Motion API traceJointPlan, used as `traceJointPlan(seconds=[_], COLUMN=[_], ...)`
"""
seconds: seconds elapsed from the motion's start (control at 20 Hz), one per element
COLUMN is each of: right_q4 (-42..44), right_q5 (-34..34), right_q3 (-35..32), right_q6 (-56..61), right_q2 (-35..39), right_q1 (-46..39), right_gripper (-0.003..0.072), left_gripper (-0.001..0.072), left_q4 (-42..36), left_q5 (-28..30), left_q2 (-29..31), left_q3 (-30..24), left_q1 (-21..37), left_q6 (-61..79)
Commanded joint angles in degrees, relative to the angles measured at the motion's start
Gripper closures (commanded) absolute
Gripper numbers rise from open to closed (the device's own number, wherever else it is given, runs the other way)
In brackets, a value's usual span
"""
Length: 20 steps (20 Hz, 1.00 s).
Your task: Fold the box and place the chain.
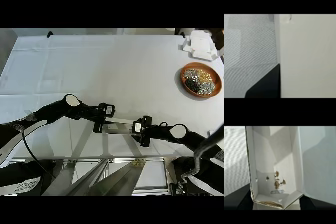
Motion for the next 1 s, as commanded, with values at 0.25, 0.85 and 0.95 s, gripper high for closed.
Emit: traceJointPlan(seconds=[0.25, 0.85, 0.95], right_q4=[4.2, 4.9, 5.5], right_q5=[5.2, 6.5, 6.5], right_q3=[0.0, 0.0, 0.0], right_q6=[-3.0, -4.3, -4.3], right_q2=[0.0, -0.8, -0.9], right_q1=[-3.1, -3.1, -3.1], right_gripper=[0.0195, 0.0075, 0.0166], left_gripper=[0.0699, 0.0699, 0.0699], left_q4=[0.0, 0.0, 0.0], left_q5=[0.0, 0.0, 0.0], left_q2=[0.0, 0.0, 0.0], left_q3=[0.0, 0.0, 0.0], left_q1=[0.0, 0.0, 0.0], left_q6=[0.0, 0.0, 0.0])
